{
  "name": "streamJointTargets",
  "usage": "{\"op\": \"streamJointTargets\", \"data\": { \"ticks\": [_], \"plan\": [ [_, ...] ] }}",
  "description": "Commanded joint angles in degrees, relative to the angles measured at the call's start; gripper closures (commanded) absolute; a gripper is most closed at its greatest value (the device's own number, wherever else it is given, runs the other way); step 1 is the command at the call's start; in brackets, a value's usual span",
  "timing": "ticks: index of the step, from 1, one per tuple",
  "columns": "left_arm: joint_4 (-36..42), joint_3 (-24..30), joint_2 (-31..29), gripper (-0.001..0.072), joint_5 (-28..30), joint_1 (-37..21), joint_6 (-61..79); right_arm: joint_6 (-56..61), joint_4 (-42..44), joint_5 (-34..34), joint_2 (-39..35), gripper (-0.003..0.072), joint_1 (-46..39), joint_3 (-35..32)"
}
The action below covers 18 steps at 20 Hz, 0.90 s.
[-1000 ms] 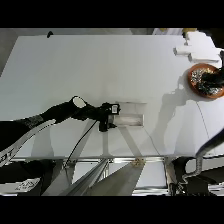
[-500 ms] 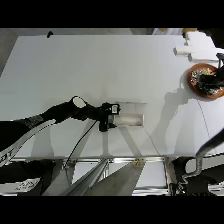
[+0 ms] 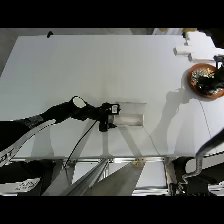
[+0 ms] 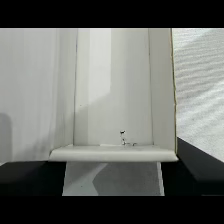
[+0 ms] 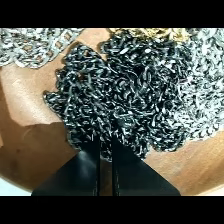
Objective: Fold the box and place the chain.
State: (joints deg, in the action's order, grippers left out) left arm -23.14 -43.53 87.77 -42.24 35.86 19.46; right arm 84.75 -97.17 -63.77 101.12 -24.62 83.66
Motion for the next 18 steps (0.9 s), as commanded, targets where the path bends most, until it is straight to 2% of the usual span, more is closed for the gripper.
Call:
{"op": "streamJointTargets", "data": {
  "ticks": [1,4,7,13,18],
  "plan": [
    [0.0,-0.04,-0.04,0.0437,0.0,-0.04,0.02,-0.22,-1.53,-0.07,0.07,0.067,-0.02,0.02],
    [0.0,-0.04,-0.04,0.0437,0.0,-0.04,0.02,-0.31,-2.1,-0.48,-1.49,0.0671,0.15,0.02],
    [0.0,-0.04,-0.04,0.0437,0.0,-0.04,0.02,-0.98,-6.29,-1.05,-6.84,0.0671,2.27,0.02],
    [0.0,-0.04,-0.04,0.0437,0.0,-0.04,0.02,-2.97,-3.48,-3.52,-23.39,0.0671,10.64,0.02],
    [0.0,-0.04,-0.04,0.0437,0.0,-0.04,0.02,-3.93,4.66,-8.7,-37.81,0.0671,18.14,0.02]
  ]
}}
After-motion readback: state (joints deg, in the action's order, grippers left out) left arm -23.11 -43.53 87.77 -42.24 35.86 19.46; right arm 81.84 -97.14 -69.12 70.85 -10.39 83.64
